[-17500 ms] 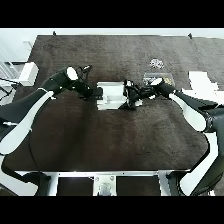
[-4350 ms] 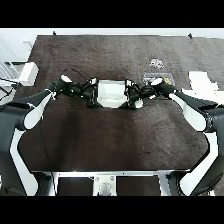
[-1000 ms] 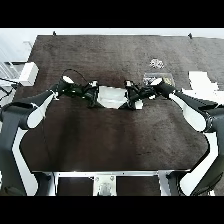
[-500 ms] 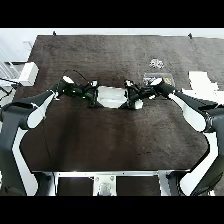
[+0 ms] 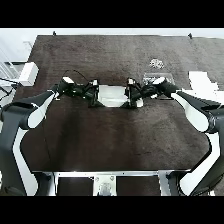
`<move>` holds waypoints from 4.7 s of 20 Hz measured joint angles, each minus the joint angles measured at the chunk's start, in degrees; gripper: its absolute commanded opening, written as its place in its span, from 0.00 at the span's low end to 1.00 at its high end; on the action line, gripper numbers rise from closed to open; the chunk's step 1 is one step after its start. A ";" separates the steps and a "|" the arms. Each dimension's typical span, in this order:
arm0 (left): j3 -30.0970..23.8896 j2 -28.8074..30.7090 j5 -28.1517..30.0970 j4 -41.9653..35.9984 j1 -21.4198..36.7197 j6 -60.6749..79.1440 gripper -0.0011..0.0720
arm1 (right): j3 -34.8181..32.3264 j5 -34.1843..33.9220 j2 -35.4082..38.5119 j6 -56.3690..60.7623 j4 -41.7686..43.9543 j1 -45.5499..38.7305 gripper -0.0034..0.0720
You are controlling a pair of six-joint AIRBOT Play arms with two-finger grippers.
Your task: Fold the box and place the chain.
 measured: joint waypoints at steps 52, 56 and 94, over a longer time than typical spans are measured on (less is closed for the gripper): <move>0.02 -0.31 0.61 1.16 0.00 -0.39 0.42 | 0.59 -16.70 6.84 18.43 12.90 1.95 0.05; 0.02 -0.28 0.61 1.18 0.00 -0.39 0.42 | 0.61 -9.46 13.09 18.75 4.68 0.57 0.95; 0.02 -0.28 0.59 1.14 0.00 -0.42 0.42 | -5.44 -17.40 8.61 18.23 -12.24 8.41 0.44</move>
